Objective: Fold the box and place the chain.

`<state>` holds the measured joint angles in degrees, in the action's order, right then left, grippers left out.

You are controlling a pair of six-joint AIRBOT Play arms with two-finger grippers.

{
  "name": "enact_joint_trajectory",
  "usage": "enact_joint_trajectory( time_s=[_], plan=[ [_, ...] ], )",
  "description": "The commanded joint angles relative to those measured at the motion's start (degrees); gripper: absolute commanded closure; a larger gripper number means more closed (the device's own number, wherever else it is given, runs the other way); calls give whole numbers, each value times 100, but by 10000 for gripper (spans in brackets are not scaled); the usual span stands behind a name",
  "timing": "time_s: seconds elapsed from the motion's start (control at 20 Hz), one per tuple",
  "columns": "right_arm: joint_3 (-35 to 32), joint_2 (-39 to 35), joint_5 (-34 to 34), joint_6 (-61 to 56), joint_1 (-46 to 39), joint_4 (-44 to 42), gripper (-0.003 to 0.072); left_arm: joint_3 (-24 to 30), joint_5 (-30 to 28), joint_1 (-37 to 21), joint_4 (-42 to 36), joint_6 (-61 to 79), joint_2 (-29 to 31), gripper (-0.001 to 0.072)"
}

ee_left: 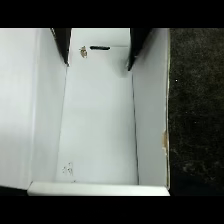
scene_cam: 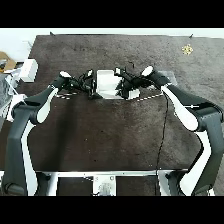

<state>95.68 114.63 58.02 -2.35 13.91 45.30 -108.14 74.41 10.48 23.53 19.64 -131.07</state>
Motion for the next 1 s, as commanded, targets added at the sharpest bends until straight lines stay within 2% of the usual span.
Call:
enact_joint_trajectory(
  time_s=[0.0, 0.2, 0.35, 0.45, 0.7, 0.85, 0.95],
  plan=[
    [2, -4, -20, -4, -13, -57, 51, -2, -2, 0, -4, -11, -2, 485],
    [4, -46, -22, -33, -85, -55, 55, -2, 0, 0, -2, -11, -2, 485],
    [4, -269, -17, -468, -179, 313, 424, -2, 0, 0, -4, -11, -2, 485],
    [4, -531, 85, -1169, -223, 1023, 603, -2, -2, 0, -4, -11, -2, 485],
    [4, -1373, 868, -3659, -470, 1956, 618, -2, -2, 0, -2, -11, -2, 485],
    [2, -1613, 1593, -5296, -916, 1976, 619, -2, 0, 0, -4, -11, -2, 485],
    [-136, -1596, 1849, -5777, -1259, 1794, 683, -2, 0, 0, -4, -11, -2, 485]
  ],
)
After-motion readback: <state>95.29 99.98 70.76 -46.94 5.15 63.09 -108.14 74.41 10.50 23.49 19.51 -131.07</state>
